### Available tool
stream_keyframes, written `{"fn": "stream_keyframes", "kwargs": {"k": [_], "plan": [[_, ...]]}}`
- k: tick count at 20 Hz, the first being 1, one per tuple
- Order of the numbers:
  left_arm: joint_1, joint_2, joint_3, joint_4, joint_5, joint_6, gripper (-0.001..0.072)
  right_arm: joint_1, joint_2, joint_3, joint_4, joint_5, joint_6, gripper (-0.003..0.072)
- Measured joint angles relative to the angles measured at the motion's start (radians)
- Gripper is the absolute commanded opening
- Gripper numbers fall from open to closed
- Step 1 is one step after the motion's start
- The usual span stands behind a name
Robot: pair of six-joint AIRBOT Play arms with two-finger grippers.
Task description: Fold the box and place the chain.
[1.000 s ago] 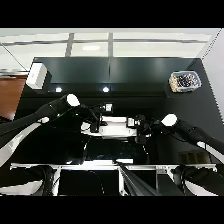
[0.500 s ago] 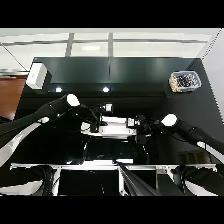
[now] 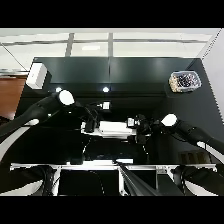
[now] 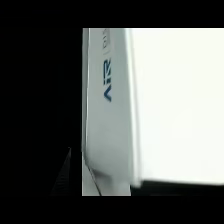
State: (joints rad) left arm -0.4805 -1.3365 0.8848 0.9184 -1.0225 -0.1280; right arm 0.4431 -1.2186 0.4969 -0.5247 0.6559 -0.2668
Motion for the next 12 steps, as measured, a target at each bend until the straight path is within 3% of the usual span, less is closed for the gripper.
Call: {"fn": "stream_keyframes", "kwargs": {"k": [2, 3, 8, 12], "plan": [[0.016, 0.063, 0.002, 0.092, -0.066, -0.132, 0.01, 0.0, 0.0, 0.0, -0.001, 0.0, 0.0, 0.0235], [0.024, 0.092, 0.002, 0.132, -0.096, -0.192, 0.0024, 0.0, 0.0, 0.0, -0.001, 0.001, 0.0, 0.0234], [0.049, 0.196, -0.031, 0.203, -0.261, -0.484, 0.0024, 0.0, 0.0, 0.0, -0.002, 0.002, 0.0, 0.0234], [0.018, 0.22, -0.175, -0.062, -0.242, -0.545, 0.0024, 0.0, 0.0, 0.0, -0.002, 0.003, 0.0, 0.0235]]}}
